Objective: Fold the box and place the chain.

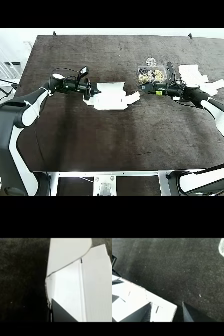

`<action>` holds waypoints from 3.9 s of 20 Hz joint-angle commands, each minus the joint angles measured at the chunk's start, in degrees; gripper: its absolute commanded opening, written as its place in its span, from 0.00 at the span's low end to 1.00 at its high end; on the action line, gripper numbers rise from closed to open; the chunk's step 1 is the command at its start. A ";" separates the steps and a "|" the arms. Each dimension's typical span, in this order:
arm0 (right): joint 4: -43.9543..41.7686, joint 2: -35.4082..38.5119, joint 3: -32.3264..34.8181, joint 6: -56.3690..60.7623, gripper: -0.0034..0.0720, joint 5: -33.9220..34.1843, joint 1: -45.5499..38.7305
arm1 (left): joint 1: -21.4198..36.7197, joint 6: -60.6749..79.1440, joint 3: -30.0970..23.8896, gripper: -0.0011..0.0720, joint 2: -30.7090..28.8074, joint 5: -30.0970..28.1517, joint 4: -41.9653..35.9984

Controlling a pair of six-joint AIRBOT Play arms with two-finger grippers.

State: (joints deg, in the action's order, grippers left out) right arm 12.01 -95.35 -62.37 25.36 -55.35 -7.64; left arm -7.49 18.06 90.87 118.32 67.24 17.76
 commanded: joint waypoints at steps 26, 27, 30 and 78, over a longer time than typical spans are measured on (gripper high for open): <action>16.22 14.10 13.16 -41.68 0.77 5.11 10.95 | 0.04 1.90 -1.57 0.04 0.15 -0.72 -0.22; 16.22 14.10 13.16 -43.56 0.77 6.16 12.11 | 0.04 1.90 -1.57 0.04 0.15 -0.81 -0.20; 18.78 14.10 13.16 -44.15 0.77 9.60 15.45 | 0.04 1.90 -1.57 0.04 0.15 -0.76 -0.20; 21.81 -8.35 -15.96 -37.18 0.77 -2.05 14.27 | 0.04 1.90 -1.57 0.04 0.15 -0.79 -0.22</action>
State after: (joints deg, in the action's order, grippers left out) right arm 32.14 -101.14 -75.05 -13.96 -52.88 7.07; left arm -7.42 19.94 89.32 118.43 66.48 17.54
